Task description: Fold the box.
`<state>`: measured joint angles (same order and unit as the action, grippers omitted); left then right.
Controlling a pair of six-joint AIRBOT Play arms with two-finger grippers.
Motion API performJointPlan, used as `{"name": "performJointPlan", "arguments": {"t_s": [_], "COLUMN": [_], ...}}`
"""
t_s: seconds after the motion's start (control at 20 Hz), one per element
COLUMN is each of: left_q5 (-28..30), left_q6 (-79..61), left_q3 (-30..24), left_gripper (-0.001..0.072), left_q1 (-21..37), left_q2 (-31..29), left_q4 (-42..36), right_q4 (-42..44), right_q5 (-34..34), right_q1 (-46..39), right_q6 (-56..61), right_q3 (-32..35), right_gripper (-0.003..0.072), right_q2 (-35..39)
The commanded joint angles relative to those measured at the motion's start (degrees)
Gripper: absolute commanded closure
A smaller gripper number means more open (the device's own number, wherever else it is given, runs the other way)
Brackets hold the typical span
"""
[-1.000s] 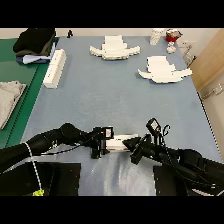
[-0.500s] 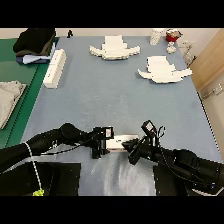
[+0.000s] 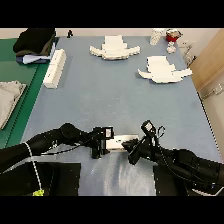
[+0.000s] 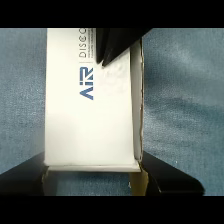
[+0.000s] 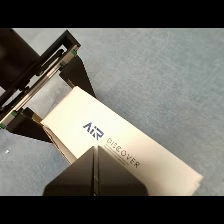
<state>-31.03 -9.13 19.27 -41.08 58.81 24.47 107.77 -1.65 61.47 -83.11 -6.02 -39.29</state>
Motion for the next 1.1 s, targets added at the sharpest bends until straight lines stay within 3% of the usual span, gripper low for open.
{"name": "performJointPlan", "arguments": {"t_s": [0.0,1.05], "left_q5": [0.00,0.00], "left_q6": [-0.02,-0.02], "left_q3": [0.02,0.02], "left_gripper": [0.0245,0.0245], "left_q1": [-0.02,-0.02], "left_q2": [0.04,0.04], "left_q4": [0.00,0.00], "right_q4": [-0.85,-5.35], "right_q5": [-1.25,-1.88], "right_q1": [0.07,0.04], "right_q6": [-0.04,-0.09], "right_q3": [0.04,-3.87], "right_gripper": [0.0645,0.0645], "right_q2": [-0.04,3.28]}}
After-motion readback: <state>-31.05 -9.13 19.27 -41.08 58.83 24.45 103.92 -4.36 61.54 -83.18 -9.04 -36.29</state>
